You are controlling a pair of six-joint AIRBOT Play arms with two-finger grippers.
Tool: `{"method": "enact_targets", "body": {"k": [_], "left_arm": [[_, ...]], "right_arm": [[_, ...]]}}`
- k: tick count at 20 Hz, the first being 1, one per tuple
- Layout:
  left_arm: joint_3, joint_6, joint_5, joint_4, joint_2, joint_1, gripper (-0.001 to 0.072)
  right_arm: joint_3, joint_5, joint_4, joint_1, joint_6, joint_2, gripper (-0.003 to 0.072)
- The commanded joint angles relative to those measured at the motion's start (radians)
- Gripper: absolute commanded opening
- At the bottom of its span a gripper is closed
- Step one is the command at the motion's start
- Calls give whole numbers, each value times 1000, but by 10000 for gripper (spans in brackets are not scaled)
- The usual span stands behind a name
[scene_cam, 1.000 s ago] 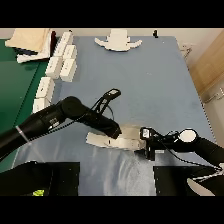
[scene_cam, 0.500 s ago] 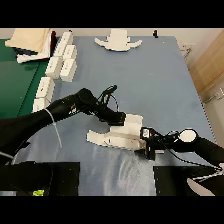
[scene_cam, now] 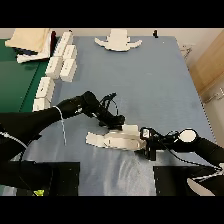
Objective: Fold the box.
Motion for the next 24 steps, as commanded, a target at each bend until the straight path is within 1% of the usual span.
{"method": "enact_targets", "body": {"k": [1, 3, 6, 9, 11, 13, 15, 17, 19, 21, 23, 24], "left_arm": [[0, -3, -1, -1, -19, -4, 14], [0, -2, 2, -27, -24, -21, 14], [0, 4, 0, -22, -26, -54, 14], [1, 30, 0, -22, -23, -45, 14], [1, 61, -1, -22, 8, -18, 13], [1, 108, 2, -15, 74, 16, 13], [0, 135, 2, 22, 156, 54, 13], [0, 154, -2, 111, 247, 88, 13], [-16, 155, -2, 239, 348, 104, 13], [-69, 169, -2, 357, 454, 104, 12], [-160, 242, 0, 415, 575, 105, 12], [-209, 319, 0, 417, 632, 104, 13]], "right_arm": [[0, 0, 1, 0, -1, 0, 595], [0, 0, 1, 0, -1, 0, 595], [0, 0, 1, 0, -1, 0, 595], [0, 0, 1, 0, -1, 0, 595], [0, 0, 1, 0, -1, 0, 595], [0, 0, 1, 0, -1, 0, 595], [0, 0, 1, 0, -1, 0, 595], [0, 0, 1, 0, -1, 0, 595], [0, 0, 1, 0, -1, 0, 595], [0, 0, 1, 0, -1, 0, 595], [0, 0, 1, 0, -1, 0, 595], [0, 0, 1, 0, -1, 0, 595]]}}
